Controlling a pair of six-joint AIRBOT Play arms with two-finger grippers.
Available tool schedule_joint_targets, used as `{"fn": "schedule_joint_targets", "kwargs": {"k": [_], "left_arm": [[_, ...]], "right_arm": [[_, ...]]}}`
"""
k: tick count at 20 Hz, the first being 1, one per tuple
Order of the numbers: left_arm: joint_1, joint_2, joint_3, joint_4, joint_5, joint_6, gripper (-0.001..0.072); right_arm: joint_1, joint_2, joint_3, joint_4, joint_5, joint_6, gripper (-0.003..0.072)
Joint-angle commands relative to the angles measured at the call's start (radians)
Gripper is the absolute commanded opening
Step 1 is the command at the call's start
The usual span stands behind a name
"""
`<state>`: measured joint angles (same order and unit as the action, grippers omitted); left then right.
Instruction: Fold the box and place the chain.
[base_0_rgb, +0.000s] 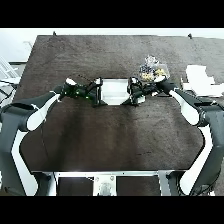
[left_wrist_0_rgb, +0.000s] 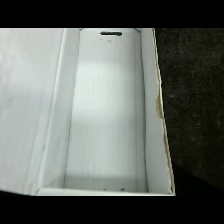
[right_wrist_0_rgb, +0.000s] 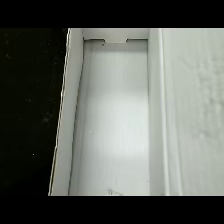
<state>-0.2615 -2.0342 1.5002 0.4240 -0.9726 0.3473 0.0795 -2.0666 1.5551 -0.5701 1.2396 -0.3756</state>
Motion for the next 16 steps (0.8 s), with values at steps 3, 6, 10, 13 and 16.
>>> {"fn": "schedule_joint_targets", "kwargs": {"k": [3, 6, 10, 13, 16], "left_arm": [[0.0, 0.0, 0.0, 0.001, -0.005, 0.001, 0.031], [0.0, 0.0, 0.0, 0.001, -0.006, 0.001, 0.031], [0.0, 0.0, 0.0, 0.001, -0.007, 0.001, 0.031], [0.0, 0.0, 0.0, 0.001, -0.01, 0.001, 0.031], [0.0, 0.0, 0.0, 0.001, -0.013, 0.001, 0.031]], "right_arm": [[0.005, 0.0, -0.001, 0.004, -0.016, 0.001, 0.0505], [0.002, 0.0, 0.0, 0.006, 0.027, 0.009, 0.0498], [-0.021, 0.021, 0.006, 0.007, 0.055, 0.096, 0.071], [-0.061, 0.056, 0.006, -0.018, 0.091, 0.137, 0.071], [-0.115, 0.113, 0.006, -0.025, 0.126, 0.164, 0.071]]}}
